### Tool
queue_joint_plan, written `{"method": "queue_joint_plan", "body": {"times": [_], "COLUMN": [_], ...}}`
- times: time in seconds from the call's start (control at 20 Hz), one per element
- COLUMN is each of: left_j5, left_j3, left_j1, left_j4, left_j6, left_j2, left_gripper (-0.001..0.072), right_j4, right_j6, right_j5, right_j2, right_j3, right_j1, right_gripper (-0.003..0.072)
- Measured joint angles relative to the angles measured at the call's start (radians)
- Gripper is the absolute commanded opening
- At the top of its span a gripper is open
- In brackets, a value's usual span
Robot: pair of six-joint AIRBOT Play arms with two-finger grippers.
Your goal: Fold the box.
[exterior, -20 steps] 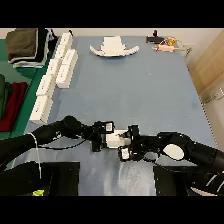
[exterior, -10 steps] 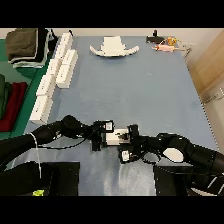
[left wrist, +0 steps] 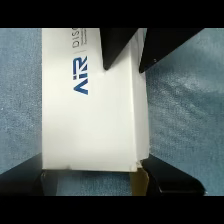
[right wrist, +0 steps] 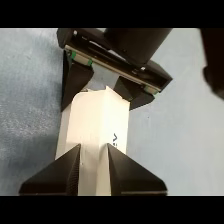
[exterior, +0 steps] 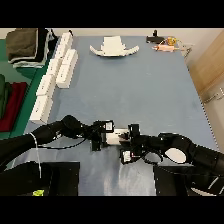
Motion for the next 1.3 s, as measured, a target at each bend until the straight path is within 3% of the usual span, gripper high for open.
{"method": "queue_joint_plan", "body": {"times": [0.75, 0.9, 1.0, 1.3], "left_j5": [-0.002, -0.001, 0.000, 0.000], "left_j3": [0.000, 0.000, 0.000, 0.000], "left_j1": [0.000, 0.000, 0.000, 0.000], "left_j4": [0.001, 0.000, 0.000, 0.000], "left_j6": [0.000, 0.000, -0.001, 0.000], "left_j2": [0.000, 0.000, 0.000, 0.000], "left_gripper": [0.0508, 0.0508, 0.0508, 0.0508], "right_j4": [-0.021, -0.024, -0.024, -0.017], "right_j6": [0.000, 0.002, 0.004, 0.015], "right_j5": [-0.024, -0.025, -0.026, -0.003], "right_j2": [0.030, 0.010, 0.002, -0.005], "right_j3": [0.000, 0.000, 0.000, 0.001], "right_j1": [-0.004, -0.006, -0.006, -0.006], "right_gripper": [0.0232, 0.0218, 0.0147, 0.0148]}}
